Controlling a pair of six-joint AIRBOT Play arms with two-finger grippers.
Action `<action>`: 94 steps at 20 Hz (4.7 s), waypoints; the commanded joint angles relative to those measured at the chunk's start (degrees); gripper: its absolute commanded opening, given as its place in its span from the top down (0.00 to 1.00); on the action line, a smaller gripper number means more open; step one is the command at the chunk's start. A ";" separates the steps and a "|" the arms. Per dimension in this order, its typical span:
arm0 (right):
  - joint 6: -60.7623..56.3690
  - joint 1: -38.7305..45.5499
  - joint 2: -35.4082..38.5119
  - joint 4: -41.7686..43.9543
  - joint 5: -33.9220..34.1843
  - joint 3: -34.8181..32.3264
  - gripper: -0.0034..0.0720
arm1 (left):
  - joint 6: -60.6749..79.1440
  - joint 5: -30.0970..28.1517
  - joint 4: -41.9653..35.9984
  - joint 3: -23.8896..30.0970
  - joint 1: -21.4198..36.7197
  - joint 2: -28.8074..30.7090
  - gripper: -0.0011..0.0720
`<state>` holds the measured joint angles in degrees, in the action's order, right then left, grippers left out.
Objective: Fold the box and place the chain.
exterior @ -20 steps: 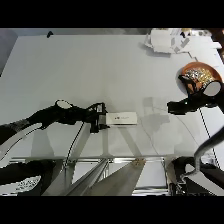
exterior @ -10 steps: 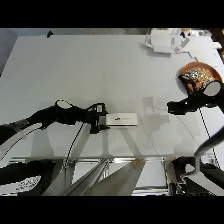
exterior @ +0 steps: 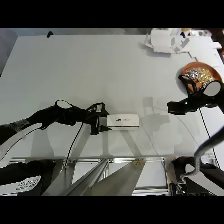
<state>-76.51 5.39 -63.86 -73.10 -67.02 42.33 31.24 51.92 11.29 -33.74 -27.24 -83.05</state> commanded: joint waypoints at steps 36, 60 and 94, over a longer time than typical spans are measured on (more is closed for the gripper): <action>-0.02 0.04 0.04 0.00 0.00 -0.02 0.94 | -89.44 -14.36 56.04 0.17 48.76 17.14 0.98; -0.02 0.04 0.04 0.00 0.00 -0.02 0.94 | -92.08 12.61 61.44 0.15 39.52 45.22 0.28; -0.02 0.04 0.04 0.00 0.00 -0.02 0.94 | -94.12 25.83 57.33 0.15 38.91 45.70 0.67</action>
<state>-76.53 5.39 -63.86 -73.10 -67.02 42.33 -62.94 79.53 69.04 -33.56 11.70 -37.39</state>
